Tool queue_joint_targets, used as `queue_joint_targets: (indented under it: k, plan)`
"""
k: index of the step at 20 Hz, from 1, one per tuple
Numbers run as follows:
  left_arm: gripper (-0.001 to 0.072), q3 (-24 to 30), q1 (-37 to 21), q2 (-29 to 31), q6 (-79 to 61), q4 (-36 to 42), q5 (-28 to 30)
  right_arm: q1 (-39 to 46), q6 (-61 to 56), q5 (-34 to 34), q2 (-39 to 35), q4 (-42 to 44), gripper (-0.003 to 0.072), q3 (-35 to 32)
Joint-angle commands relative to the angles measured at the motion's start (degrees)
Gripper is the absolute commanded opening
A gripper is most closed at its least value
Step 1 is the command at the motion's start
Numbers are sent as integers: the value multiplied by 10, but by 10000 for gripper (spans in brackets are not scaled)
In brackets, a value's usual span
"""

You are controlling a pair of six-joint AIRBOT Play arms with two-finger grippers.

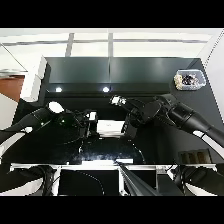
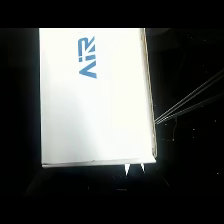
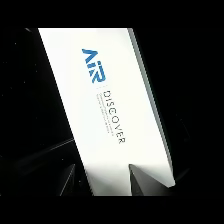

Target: Fold the box and place the chain.

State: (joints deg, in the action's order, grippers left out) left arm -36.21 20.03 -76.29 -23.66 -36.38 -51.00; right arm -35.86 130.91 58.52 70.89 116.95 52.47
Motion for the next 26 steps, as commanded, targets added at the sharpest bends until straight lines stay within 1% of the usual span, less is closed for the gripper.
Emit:
queue_joint_targets:
  k: [1, 9, 11, 12, 13, 14, 15, 16, 18, 19, 20, 22, 26]
  plan:
    - [396, -1, 0, 0, -1, 0, 0, 0, 0, -3, 0, 1, 420, 1]
    - [397, -1, 0, 0, -1, 0, 0, 1, -25, 2, -36, 5, 418, 12]
    - [396, -1, 0, 0, -1, 0, 0, 1, -70, 6, -51, 6, 416, 12]
    - [396, -1, 0, 0, -1, 0, 0, 4, -108, 17, -61, 6, 328, 12]
    - [396, -1, 0, 0, -1, 0, 0, 10, -147, 36, -67, 14, 119, 11]
    - [396, -1, 0, 0, -1, 0, 0, 19, -188, 51, -67, 40, 19, 5]
    - [396, -1, 0, 0, -1, 0, 0, 25, -210, 40, -67, 87, 18, -13]
    - [396, -1, 0, 0, -1, 0, 0, 25, -213, 10, -67, 136, 18, -35]
    - [396, -1, 0, 0, -1, 0, 0, 25, -212, -80, -65, 242, 18, -74]
    - [396, -1, 0, 0, -1, 0, 0, 25, -212, -110, -60, 274, 17, -83]
    - [396, -1, 0, 0, -1, 0, 0, 25, -212, -125, -50, 296, 17, -84]
    - [396, -1, 0, 0, -1, 0, 0, 25, -212, -127, -27, 313, 18, -84]
    - [396, -1, 0, 0, -1, 0, 0, 25, -212, -105, 27, 306, 18, -84]
